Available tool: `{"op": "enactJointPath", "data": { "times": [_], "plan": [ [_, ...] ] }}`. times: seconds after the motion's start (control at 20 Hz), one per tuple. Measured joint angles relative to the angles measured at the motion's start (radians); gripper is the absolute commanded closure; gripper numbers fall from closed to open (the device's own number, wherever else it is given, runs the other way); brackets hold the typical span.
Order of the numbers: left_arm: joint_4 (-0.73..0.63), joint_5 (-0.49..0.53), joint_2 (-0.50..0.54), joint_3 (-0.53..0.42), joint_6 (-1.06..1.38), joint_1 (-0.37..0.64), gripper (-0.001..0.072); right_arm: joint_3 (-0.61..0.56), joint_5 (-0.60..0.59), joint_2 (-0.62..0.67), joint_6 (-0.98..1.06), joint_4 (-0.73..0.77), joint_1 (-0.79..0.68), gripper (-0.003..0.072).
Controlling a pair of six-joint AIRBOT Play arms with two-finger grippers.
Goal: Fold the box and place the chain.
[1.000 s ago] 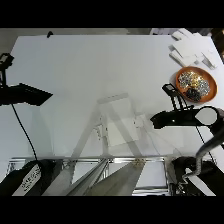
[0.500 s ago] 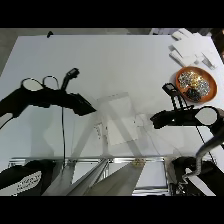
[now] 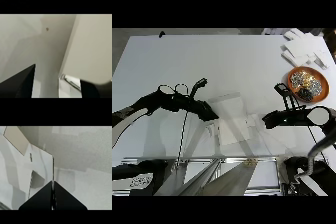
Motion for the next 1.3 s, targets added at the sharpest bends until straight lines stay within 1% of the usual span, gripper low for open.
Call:
{"op": "enactJointPath", "data": {
  "times": [0.05, 0.1, 0.2, 0.25, 0.35, 0.4, 0.45, 0.65, 0.7, 0.75, 0.8, 0.85, 1.0, 1.1, 1.3],
  "plan": [
    [-0.022, 0.003, -0.008, 0.000, 0.017, -0.005, 0.0262, 0.000, 0.000, 0.000, 0.000, 0.000, 0.000, 0.0671],
    [-0.035, 0.004, -0.014, 0.000, 0.030, -0.009, 0.0290, 0.000, 0.000, 0.000, 0.000, 0.000, 0.000, 0.0671],
    [-0.048, 0.007, -0.021, 0.000, 0.049, -0.013, 0.0407, 0.000, 0.000, 0.000, 0.000, 0.000, 0.000, 0.0671],
    [-0.051, 0.011, -0.023, 0.000, 0.057, -0.014, 0.0481, 0.000, 0.000, 0.000, 0.000, 0.000, 0.000, 0.0671],
    [-0.050, 0.012, -0.025, 0.000, 0.074, -0.016, 0.0569, 0.000, 0.000, 0.000, 0.000, 0.000, 0.000, 0.0671],
    [-0.045, 0.013, -0.026, 0.000, 0.079, -0.016, 0.0670, 0.000, 0.000, 0.000, 0.000, 0.000, 0.000, 0.0671],
    [-0.035, 0.008, -0.027, 0.000, 0.083, -0.016, 0.0703, 0.000, 0.000, 0.000, 0.001, 0.003, 0.000, 0.0671],
    [-0.003, 0.006, -0.027, 0.003, 0.106, -0.018, 0.0705, 0.000, 0.000, 0.000, 0.000, 0.004, 0.000, 0.0663],
    [0.005, 0.005, -0.027, 0.008, 0.113, -0.018, 0.0705, 0.000, -0.001, 0.000, 0.000, 0.005, 0.001, 0.0575],
    [0.029, 0.009, -0.027, 0.017, 0.119, -0.020, 0.0705, 0.002, 0.002, 0.000, 0.000, 0.003, 0.000, 0.0429],
    [0.041, 0.017, -0.028, 0.034, 0.121, -0.023, 0.0705, 0.006, 0.001, 0.000, 0.000, 0.001, 0.000, 0.0308],
    [0.053, -0.004, -0.027, 0.058, 0.124, -0.032, 0.0707, 0.014, 0.004, 0.000, 0.000, 0.006, 0.000, 0.0236],
    [0.158, -0.018, -0.027, 0.143, 0.126, -0.075, 0.0707, 0.064, 0.030, 0.000, 0.000, 0.000, 0.000, 0.0227],
    [0.226, -0.027, -0.027, 0.190, 0.192, -0.121, 0.0706, 0.114, 0.071, 0.000, 0.000, -0.021, 0.000, 0.0227],
    [0.277, 0.018, -0.029, 0.225, 0.317, -0.193, 0.0706, 0.196, 0.170, 0.007, 0.024, -0.108, 0.000, 0.0227]
  ]
}}
